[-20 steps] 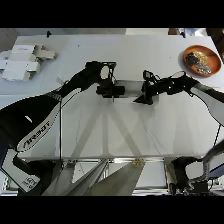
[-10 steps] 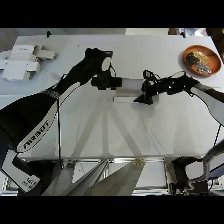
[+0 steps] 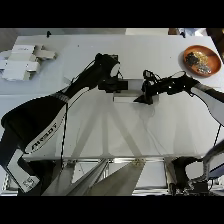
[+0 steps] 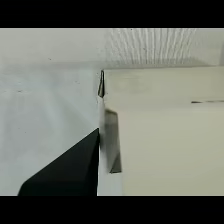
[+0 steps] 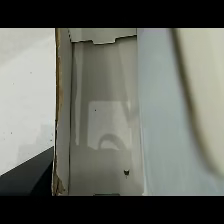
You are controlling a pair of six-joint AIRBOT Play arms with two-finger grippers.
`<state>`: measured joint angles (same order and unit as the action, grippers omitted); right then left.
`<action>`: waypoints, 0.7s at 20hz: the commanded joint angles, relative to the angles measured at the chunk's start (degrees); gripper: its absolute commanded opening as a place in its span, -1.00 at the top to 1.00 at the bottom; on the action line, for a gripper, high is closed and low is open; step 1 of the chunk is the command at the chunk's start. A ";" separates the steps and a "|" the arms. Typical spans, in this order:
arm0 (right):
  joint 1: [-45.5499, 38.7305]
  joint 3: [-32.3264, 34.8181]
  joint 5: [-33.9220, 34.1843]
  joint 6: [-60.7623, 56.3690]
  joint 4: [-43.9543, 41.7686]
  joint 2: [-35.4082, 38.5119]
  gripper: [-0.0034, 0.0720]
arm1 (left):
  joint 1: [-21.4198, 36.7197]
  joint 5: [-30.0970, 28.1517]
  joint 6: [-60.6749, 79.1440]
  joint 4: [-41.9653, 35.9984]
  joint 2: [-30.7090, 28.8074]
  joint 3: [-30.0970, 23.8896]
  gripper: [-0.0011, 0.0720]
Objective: Fold the box and place the chain.
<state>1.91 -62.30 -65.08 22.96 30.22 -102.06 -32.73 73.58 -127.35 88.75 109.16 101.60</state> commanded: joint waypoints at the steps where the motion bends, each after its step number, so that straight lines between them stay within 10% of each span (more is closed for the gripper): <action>1: 0.04 -0.02 -0.04 -0.02 -0.13 0.02 -0.28 | -0.72 -0.07 -0.74 0.22 1.44 0.07 0.42; 8: 0.04 -0.02 -0.04 -0.02 -0.13 0.02 -0.28 | -0.74 -0.02 -4.04 -0.37 3.50 0.07 0.44; 14: 0.04 -0.02 -0.04 -0.04 -0.13 0.02 -0.28 | -0.70 1.07 -4.07 -1.09 4.04 0.07 0.94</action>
